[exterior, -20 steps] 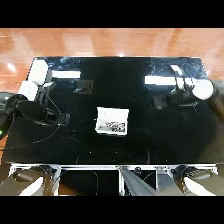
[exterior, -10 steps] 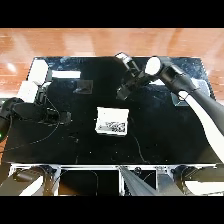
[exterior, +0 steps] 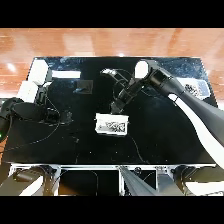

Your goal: Fold the box and place the chain.

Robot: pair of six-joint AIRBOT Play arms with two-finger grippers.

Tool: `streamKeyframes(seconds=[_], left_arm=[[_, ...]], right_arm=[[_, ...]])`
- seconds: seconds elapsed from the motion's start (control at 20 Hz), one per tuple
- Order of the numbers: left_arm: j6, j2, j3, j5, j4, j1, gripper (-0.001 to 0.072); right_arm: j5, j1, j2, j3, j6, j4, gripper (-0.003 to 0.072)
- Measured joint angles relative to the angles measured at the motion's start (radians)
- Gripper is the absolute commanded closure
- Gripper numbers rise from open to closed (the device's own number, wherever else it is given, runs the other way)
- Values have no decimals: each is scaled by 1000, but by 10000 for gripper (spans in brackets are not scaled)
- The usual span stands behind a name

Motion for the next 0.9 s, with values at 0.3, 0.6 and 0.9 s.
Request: streamKeyframes(seconds=[0.3,0.6,0.9], left_arm=[[6,0,0,-1,-10,0,268],[11,0,0,-2,-11,1,268],[29,0,0,-13,-11,1,269]], right_arm=[[58,53,0,0,-65,-6,-31],[78,105,0,0,-84,-95,-32],[80,164,0,0,-88,-191,-31]])
